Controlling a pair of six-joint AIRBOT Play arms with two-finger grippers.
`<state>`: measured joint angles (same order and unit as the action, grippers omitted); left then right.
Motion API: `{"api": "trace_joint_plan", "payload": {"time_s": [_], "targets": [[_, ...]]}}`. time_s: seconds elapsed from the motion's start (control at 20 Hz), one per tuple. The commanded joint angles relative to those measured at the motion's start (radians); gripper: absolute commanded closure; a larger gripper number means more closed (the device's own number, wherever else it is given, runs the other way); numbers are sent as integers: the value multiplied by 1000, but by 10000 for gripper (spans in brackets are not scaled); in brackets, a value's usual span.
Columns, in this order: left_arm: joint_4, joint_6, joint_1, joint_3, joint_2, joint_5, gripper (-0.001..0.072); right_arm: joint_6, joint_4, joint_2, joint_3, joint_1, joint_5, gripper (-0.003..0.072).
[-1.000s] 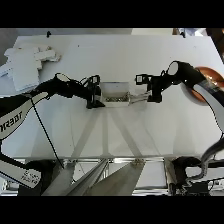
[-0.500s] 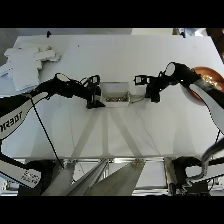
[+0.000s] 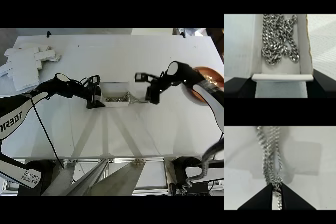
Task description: Fold the box and place the chain.
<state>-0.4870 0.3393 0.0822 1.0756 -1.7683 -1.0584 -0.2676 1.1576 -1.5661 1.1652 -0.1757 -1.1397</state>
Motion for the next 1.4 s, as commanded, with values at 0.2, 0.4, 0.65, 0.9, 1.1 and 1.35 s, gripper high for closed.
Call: {"api": "trace_joint_plan", "payload": {"time_s": [0.2, 0.4, 0.65, 0.9, 1.1, 1.35], "targets": [[0, 0, 0, 1, 0, 0, 148, -46, -478, 127, 3, -42, 95, 674], [0, 0, 0, 1, 0, 0, 148, -45, -549, 126, 3, -159, 234, 675], [0, 0, 0, 1, 0, 0, 148, -45, -552, 117, 3, -321, 412, 677], [0, 0, 0, 1, 0, 0, 148, -145, -433, 43, 3, -348, 430, 675], [0, 0, 0, 1, 0, 0, 148, -380, -145, -18, 3, -348, 407, 672], [0, 0, 0, 1, 0, 0, 148, -383, -143, 68, 3, -339, 359, 279]]}}
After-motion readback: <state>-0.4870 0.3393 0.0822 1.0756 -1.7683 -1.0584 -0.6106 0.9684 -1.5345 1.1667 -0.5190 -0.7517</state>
